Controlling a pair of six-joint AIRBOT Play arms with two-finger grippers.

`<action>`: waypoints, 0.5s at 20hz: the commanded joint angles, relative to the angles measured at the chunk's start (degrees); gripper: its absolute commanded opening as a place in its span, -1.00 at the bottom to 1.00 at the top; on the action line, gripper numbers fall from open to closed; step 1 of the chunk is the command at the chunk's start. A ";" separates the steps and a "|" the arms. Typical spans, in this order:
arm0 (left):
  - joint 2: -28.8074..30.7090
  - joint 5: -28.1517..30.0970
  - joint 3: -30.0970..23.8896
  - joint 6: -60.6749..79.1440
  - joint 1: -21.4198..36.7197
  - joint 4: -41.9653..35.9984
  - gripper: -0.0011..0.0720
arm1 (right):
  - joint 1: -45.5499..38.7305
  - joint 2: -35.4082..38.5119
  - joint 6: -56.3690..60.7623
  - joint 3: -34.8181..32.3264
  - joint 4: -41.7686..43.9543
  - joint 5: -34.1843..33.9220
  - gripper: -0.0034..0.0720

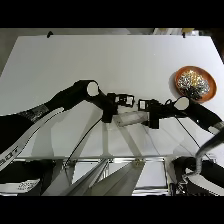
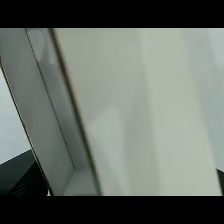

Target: Fold the box and place the chain.

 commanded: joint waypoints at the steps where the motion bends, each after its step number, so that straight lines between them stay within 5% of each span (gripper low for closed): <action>1: 0.81 -1.01 0.00 0.13 -0.22 2.93 -0.96 | -2.32 1.20 0.55 -0.02 -1.84 3.98 0.94; 10: 0.70 -0.81 0.00 3.08 -0.22 3.04 -0.96 | -3.96 -0.09 -6.14 -0.02 3.56 5.07 0.94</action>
